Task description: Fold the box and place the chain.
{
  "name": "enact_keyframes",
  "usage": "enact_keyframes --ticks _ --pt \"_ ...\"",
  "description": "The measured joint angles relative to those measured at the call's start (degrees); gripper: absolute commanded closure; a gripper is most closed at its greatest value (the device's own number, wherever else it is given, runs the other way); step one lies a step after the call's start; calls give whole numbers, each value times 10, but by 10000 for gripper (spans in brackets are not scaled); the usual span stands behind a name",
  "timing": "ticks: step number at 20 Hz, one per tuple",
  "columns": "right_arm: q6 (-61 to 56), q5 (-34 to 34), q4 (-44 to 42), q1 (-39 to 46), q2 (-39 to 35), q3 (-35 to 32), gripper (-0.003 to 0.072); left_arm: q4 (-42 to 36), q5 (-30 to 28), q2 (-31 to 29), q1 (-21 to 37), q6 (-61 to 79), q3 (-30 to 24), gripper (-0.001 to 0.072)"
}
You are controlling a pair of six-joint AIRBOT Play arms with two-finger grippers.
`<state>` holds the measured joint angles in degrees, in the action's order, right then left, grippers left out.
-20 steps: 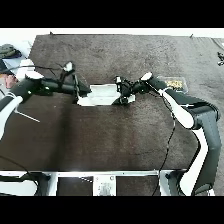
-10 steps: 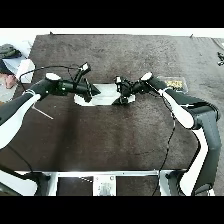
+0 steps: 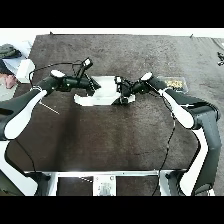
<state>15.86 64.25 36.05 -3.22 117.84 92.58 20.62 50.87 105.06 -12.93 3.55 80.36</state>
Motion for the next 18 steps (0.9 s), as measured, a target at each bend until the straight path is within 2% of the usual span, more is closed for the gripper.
enact_keyframes --ticks 5,18 --pt "0 0 0 0 0 0 318 14 -19 13 0 -14 2 701" --pt "0 -1 1 0 0 0 318 53 -25 32 0 -20 5 701"
